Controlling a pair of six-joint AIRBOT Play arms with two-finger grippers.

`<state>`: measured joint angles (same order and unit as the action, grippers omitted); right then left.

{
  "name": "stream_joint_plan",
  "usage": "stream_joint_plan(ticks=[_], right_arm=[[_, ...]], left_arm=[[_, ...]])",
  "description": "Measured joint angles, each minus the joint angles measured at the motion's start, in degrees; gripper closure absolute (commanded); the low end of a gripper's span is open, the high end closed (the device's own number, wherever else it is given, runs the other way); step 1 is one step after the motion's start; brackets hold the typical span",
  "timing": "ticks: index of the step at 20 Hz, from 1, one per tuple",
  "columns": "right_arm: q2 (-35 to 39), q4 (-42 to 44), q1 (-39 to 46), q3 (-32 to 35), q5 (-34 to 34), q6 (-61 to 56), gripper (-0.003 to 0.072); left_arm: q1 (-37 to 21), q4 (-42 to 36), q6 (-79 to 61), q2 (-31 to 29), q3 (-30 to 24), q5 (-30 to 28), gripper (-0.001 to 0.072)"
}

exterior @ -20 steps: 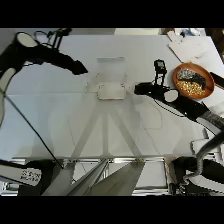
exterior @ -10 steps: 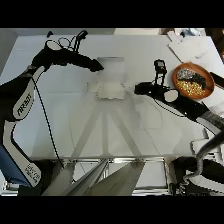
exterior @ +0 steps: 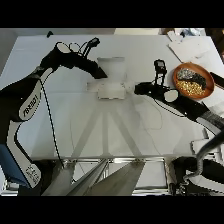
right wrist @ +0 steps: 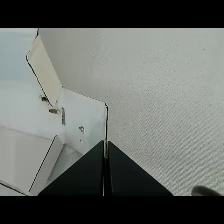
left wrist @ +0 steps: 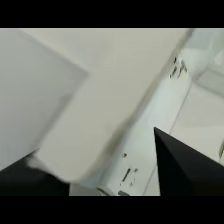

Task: Fold the box and place the chain.

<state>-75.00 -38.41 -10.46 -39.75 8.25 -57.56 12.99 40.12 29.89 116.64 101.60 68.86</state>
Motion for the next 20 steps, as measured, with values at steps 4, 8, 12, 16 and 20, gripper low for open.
stream_joint_plan(ticks=[4, 8, 12, 16, 20], right_arm=[[0.0, 0.0, 0.0, 0.0, -0.2, 0.0, 0.0666], [0.0, 0.0, 0.0, 0.0, -0.1, 0.0, 0.0666], [0.0, 0.0, 0.0, 0.0, 0.0, 0.0, 0.0666], [0.0, 0.0, 0.0, 0.0, 0.0, 0.0, 0.0666], [0.0, 0.0, 0.0, 0.0, 0.0, 0.0, 0.0666]], left_arm=[[0.3, 1.6, -1.5, 0.0, 0.0, 0.5, 0.0699], [0.3, 1.9, -2.5, 0.0, 0.0, 0.5, 0.07], [0.3, 2.2, -2.9, -0.1, 0.0, 0.6, 0.07], [0.3, 2.3, -3.0, -0.1, 0.0, 0.7, 0.0699], [0.3, 2.3, -3.1, -0.1, 0.0, 0.8, 0.0699]])
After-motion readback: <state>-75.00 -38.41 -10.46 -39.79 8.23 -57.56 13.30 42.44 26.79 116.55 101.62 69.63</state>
